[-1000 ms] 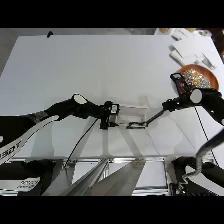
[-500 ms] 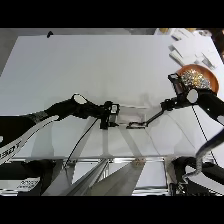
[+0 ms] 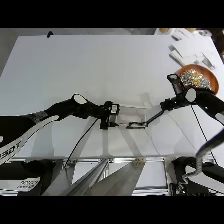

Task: Fold the box and place the chain.

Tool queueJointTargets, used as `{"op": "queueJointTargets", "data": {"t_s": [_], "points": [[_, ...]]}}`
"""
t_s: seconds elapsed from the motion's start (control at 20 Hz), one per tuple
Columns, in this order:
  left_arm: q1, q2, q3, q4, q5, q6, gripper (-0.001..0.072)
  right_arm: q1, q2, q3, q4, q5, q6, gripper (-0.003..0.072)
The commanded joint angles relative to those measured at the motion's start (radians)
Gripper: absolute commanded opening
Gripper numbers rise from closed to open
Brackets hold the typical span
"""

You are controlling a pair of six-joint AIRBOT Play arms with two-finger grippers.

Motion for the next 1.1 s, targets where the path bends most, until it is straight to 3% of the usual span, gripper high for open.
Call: {"op": "queueJointTargets", "data": {"t_s": [0.0, 0.3, 0.6, 1.05], "points": [[0.0, 0.0, 0.0, 0.0, 0.0, 0.0, 0.0149, 0.0, 0.016, -0.001, -0.005, 0.055, 0.002, 0.0019], [0.0, 0.0, 0.0, 0.0, 0.0, 0.0, 0.0149, 0.0, 0.163, -0.001, 0.005, 0.094, 0.027, 0.0019], [0.0, 0.0, 0.0, 0.0, 0.0, 0.0, 0.0149, 0.0, 0.366, -0.001, 0.121, 0.176, 0.022, 0.0019], [0.0, 0.0, 0.0, 0.0, 0.0, 0.0, 0.0149, 0.0, 0.634, -0.001, 0.823, 0.34, -0.324, 0.0019]]}}
